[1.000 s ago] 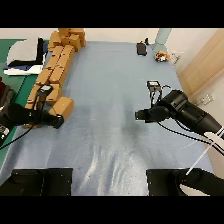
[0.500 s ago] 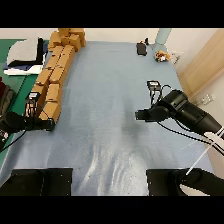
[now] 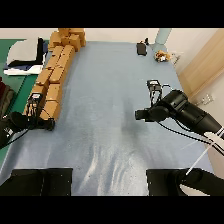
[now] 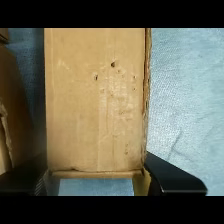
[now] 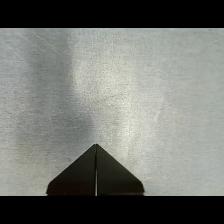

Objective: Fold the box.

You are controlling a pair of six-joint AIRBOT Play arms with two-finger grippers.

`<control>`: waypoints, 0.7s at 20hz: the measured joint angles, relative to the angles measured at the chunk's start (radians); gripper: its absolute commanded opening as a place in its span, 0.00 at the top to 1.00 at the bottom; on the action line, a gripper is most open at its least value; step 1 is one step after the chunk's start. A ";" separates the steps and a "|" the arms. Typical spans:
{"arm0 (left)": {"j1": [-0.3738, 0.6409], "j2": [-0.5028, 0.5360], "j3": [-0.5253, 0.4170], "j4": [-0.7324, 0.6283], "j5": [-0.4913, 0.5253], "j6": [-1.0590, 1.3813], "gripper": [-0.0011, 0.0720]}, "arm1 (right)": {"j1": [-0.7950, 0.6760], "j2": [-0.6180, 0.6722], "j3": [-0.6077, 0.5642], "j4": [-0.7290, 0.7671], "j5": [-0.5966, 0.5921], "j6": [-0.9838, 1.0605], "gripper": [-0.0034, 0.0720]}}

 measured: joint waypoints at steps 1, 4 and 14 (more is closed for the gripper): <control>0.000 -0.003 0.000 0.000 0.006 0.003 0.27 | 0.000 0.000 0.000 0.000 0.001 0.000 0.95; 0.000 -0.008 0.000 0.000 0.019 0.006 0.27 | 0.000 0.000 0.000 0.000 0.001 0.000 0.95; 0.001 -0.008 0.026 0.000 -0.056 0.007 0.03 | 0.000 0.000 0.000 0.008 0.002 0.000 0.95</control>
